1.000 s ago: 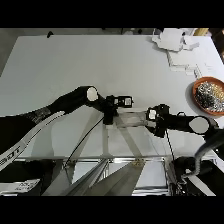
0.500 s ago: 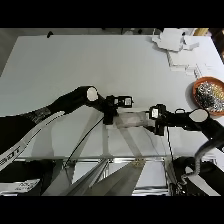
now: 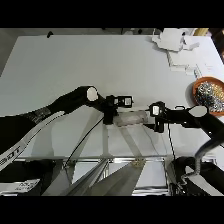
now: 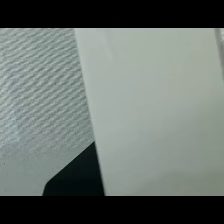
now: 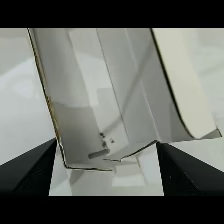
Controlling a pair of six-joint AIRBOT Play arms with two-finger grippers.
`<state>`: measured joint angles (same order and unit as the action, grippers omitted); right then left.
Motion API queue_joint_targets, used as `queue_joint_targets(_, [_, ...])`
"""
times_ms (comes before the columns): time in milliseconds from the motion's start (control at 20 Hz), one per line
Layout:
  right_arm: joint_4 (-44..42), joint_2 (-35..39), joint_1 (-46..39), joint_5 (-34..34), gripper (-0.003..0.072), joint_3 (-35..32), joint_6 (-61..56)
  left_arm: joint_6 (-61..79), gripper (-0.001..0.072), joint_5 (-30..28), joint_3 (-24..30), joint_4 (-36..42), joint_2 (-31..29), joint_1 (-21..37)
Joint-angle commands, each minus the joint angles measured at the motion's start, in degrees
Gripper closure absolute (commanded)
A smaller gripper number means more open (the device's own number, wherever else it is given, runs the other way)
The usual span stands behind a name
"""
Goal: Fold the box and place the chain.
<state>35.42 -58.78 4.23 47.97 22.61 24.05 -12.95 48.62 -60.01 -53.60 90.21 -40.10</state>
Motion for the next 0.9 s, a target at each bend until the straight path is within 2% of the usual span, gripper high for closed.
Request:
queue_joint_targets(0, [-0.31,-2.97,-0.07,1.49,0.0009,0.66,0.48,0.02,0.0699,0.04,0.00,-0.02,0.00,-0.02])
queue_joint_targets(650, [-1.53,-8.04,-0.07,6.93,0.0029,0.52,0.46,0.04,0.0699,0.07,0.00,-0.02,0.00,-0.02])
queue_joint_targets(850, [-1.18,-9.79,-0.07,6.56,0.0030,0.50,0.50,0.04,0.0699,0.07,0.00,-0.02,0.00,-0.02])
